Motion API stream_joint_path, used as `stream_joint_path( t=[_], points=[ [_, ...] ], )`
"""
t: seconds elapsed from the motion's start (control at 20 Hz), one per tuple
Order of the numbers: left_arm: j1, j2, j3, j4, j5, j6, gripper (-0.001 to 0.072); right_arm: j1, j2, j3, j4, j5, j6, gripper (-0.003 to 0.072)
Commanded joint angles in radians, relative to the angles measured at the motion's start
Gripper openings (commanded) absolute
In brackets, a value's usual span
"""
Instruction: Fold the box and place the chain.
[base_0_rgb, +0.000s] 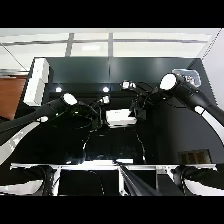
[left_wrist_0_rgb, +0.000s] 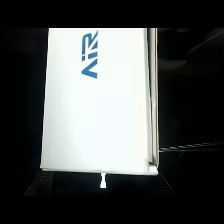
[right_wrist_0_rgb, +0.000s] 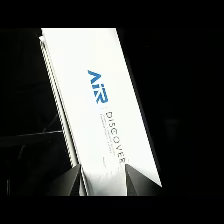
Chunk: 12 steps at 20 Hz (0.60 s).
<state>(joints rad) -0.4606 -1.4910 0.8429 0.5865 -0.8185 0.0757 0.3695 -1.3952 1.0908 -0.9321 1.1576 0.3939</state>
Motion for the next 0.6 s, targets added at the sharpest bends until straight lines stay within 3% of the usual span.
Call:
stream_joint_path(
  t=[0.0, 0.55],
  points=[
    [0.0, 0.0, 0.001, 0.0, 0.002, -0.001, 0.0351, 0.001, 0.0, -0.001, -0.004, 0.013, 0.006, 0.0296],
    [0.0, 0.0, 0.001, 0.0, 0.002, -0.001, 0.0351, 0.001, -0.004, -0.036, -0.003, 0.035, 0.027, 0.0297]
  ],
)
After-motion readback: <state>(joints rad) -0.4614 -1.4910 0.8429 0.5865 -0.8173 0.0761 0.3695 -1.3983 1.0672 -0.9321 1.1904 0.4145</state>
